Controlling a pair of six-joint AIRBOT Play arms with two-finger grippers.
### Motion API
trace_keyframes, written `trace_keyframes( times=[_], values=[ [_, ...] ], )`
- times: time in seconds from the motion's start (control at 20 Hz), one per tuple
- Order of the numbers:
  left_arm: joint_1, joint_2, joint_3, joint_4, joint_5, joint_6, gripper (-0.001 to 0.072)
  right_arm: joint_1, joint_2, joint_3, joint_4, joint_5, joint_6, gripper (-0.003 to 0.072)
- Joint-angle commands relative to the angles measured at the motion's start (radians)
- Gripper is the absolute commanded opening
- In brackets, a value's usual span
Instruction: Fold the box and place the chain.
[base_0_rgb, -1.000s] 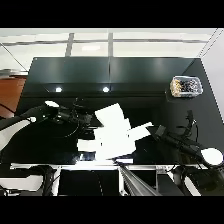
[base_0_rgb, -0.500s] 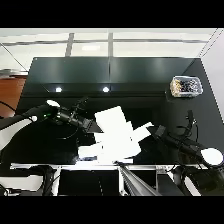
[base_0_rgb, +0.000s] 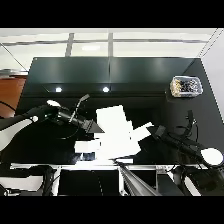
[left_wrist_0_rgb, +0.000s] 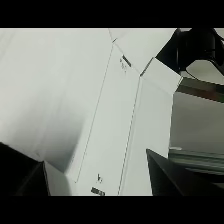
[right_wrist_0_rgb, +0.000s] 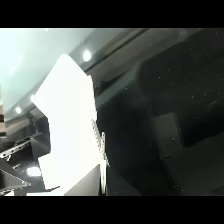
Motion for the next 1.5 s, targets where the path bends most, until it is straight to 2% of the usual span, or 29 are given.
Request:
trace_keyframes(
  times=[0.0, 0.05, 0.1, 0.15, 0.25, 0.3, 0.4, 0.45, 0.55, 0.6, 0.65, 0.7, 0.75, 0.95, 1.1, 1.2, 1.3, 1.45],
  values=[
    [-0.025, -0.001, 0.001, -0.002, 0.015, 0.009, 0.0683, 0.000, 0.000, 0.000, -0.016, 0.002, -0.001, 0.0021],
    [-0.030, -0.001, 0.001, -0.001, 0.016, 0.009, 0.0673, 0.000, 0.000, 0.000, -0.016, 0.004, -0.001, 0.0021],
    [-0.034, -0.001, 0.002, -0.001, 0.017, 0.009, 0.0608, 0.000, 0.000, 0.000, -0.017, 0.006, -0.001, 0.0021],
    [-0.034, -0.001, 0.002, -0.001, 0.017, 0.009, 0.0513, 0.000, 0.000, 0.000, -0.019, 0.007, -0.001, 0.0021],
    [-0.034, -0.001, 0.002, -0.001, 0.017, 0.010, 0.0421, 0.000, 0.000, 0.000, -0.019, 0.007, -0.002, 0.0021],
    [-0.034, -0.001, 0.002, 0.000, 0.017, 0.010, 0.0300, 0.000, 0.000, 0.000, -0.019, 0.007, -0.002, 0.0021],
    [-0.034, -0.001, 0.002, -0.001, 0.017, 0.010, 0.0207, 0.000, 0.000, 0.000, -0.020, 0.007, -0.002, 0.0021],
    [-0.034, -0.001, 0.002, -0.001, 0.016, 0.010, 0.0131, 0.000, 0.000, 0.000, -0.025, 0.007, -0.001, 0.0021],
    [-0.034, -0.001, 0.002, 0.000, 0.005, 0.027, 0.0059, 0.000, 0.000, 0.000, -0.038, 0.013, -0.001, 0.0022],
    [-0.034, -0.001, 0.002, -0.001, 0.000, 0.054, 0.0039, 0.000, 0.000, 0.000, -0.042, 0.015, -0.002, 0.0032],
    [-0.034, -0.001, 0.002, -0.001, 0.001, 0.072, 0.0031, 0.000, 0.000, 0.000, -0.048, 0.016, -0.002, 0.0291],
    [-0.034, -0.001, 0.004, -0.001, 0.004, 0.095, 0.0030, -0.003, 0.000, 0.003, -0.067, 0.019, -0.002, 0.0602],
    [-0.034, 0.000, 0.011, 0.000, 0.008, 0.104, 0.0029, -0.010, 0.000, 0.016, -0.127, 0.026, -0.002, 0.0704],
    [-0.036, 0.038, 0.069, 0.017, 0.060, 0.156, 0.0025, -0.076, 0.000, 0.199, -0.617, 0.124, -0.005, 0.0704],
    [-0.055, 0.179, 0.073, 0.035, 0.238, 0.270, 0.0025, -0.127, 0.000, 0.367, -0.933, 0.214, -0.005, 0.0703],
    [-0.080, 0.268, 0.072, -0.010, 0.295, 0.383, 0.0026, -0.132, 0.000, 0.416, -1.017, 0.223, -0.006, 0.0703],
    [-0.109, 0.296, 0.072, -0.029, 0.257, 0.518, 0.0028, -0.132, -0.005, 0.417, -1.017, 0.232, -0.013, 0.0703],
    [-0.150, 0.284, 0.072, 0.099, 0.240, 0.604, 0.0027, -0.132, -0.032, 0.417, -1.016, 0.246, -0.014, 0.0703]
  ],
)
